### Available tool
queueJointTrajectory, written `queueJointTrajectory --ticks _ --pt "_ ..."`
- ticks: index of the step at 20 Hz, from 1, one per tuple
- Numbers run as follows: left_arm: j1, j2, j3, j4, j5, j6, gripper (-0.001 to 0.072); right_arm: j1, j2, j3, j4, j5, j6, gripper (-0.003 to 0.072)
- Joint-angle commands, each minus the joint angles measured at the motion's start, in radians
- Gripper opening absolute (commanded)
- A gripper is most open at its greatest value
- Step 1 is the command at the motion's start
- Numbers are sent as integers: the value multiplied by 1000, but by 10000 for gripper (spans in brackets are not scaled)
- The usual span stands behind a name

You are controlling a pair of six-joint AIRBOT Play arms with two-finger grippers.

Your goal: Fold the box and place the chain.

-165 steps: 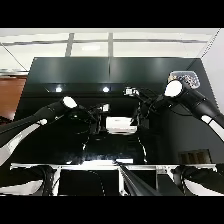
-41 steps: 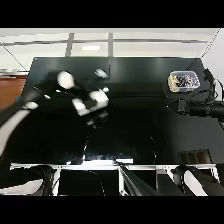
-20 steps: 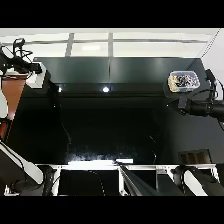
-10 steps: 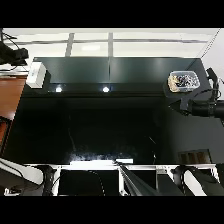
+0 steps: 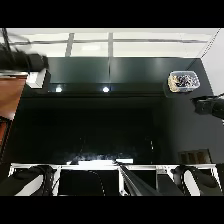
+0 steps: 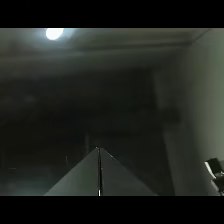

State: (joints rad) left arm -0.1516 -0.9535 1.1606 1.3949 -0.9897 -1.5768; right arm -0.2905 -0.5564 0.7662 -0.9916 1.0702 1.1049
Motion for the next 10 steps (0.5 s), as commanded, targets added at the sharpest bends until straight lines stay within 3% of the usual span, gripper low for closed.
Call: queueJointTrajectory --ticks 1,4,10 --pt "-139 307 -465 3 370 -44 30 0 24 -70 7 -174 -116 21" --pt "-137 440 -663 11 410 -53 30 0 24 -200 127 -268 -250 21" --pt "-128 474 -694 27 383 -53 31 -1 24 -245 94 -263 -249 23"
